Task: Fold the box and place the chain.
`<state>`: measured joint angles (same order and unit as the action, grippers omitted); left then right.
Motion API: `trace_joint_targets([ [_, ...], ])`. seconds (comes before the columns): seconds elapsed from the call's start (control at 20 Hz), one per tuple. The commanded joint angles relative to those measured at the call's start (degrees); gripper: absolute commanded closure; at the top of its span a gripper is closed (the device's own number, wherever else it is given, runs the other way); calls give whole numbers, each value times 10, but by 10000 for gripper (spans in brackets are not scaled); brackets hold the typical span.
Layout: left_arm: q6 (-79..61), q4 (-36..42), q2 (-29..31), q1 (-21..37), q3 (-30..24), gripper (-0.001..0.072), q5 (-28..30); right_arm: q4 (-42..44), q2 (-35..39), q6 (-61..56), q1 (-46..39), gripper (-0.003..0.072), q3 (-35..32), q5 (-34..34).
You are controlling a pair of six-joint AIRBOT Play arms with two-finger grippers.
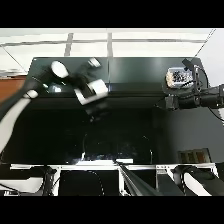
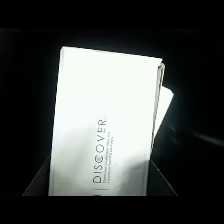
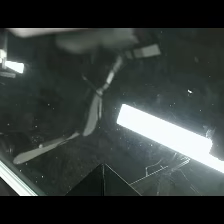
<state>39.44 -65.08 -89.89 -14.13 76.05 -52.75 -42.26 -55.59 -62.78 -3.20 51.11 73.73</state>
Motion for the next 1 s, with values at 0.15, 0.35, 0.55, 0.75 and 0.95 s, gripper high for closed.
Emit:
trace_joint_targets([
  [0.15,217,-22,-136,259,230,307,-23,2,0,6,0,676,0,-16],
  [0.35,260,-80,-263,322,397,300,-45,7,0,4,0,676,0,-29],
  [0.55,259,-96,-328,337,430,299,-38,9,0,-3,0,676,0,-47],
  [0.75,311,-110,-321,337,435,-7,-30,9,0,-5,0,676,0,-48],
  [0.95,330,-104,-223,336,439,-6,-43,9,0,-5,0,676,0,-43],
])
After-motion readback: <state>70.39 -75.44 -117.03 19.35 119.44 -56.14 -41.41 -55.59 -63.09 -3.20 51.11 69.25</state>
